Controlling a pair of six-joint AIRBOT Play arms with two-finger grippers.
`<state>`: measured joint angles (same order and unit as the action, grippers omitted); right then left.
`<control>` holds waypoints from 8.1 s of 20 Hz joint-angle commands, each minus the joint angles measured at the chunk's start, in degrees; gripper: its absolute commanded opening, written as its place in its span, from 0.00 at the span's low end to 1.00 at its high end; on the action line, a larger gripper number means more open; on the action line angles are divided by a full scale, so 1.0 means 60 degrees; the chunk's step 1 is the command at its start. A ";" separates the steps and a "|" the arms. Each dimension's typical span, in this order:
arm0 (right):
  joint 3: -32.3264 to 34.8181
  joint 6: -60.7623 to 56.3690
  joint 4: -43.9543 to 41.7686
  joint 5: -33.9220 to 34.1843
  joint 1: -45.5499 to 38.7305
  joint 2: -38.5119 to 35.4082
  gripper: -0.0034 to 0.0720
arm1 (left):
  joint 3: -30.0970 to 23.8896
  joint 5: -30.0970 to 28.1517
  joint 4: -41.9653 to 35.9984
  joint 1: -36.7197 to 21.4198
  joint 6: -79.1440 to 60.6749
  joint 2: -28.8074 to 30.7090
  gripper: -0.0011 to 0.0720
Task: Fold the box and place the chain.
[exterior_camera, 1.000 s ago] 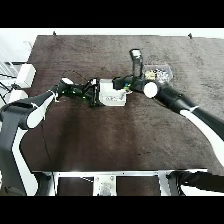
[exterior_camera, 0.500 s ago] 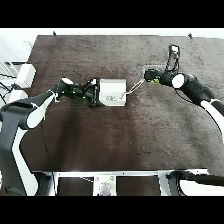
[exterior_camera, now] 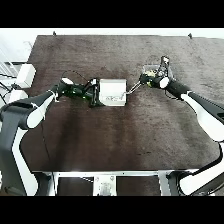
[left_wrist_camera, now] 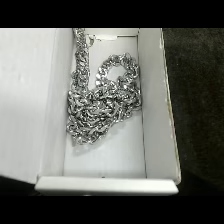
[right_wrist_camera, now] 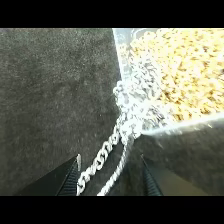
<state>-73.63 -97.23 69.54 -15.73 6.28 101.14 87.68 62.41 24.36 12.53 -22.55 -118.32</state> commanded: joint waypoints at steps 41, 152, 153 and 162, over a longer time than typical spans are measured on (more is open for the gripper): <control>-0.1392 0.0572 0.2277 -0.2980 0.1920 -0.4142 0.05 | 0.0007 0.0000 0.0004 -0.0004 0.0000 0.0007 0.81; -0.2506 1.5901 -0.3002 -0.9570 -0.0346 -0.0149 0.06 | 0.0007 0.0000 0.0004 -0.0004 0.0000 0.0007 0.81; -0.2506 1.5715 -0.3053 -0.9748 -0.0306 -0.0550 0.06 | 0.0007 0.0000 0.0004 -0.0004 0.0000 0.0007 0.81; -0.2510 1.4921 -0.3883 -0.9096 0.0882 -0.2415 0.06 | 0.0007 0.0000 0.0004 -0.0004 0.0000 0.0007 0.81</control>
<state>-88.64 -6.33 47.83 -73.63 9.23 88.60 87.68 62.41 24.38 12.51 -22.55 -118.30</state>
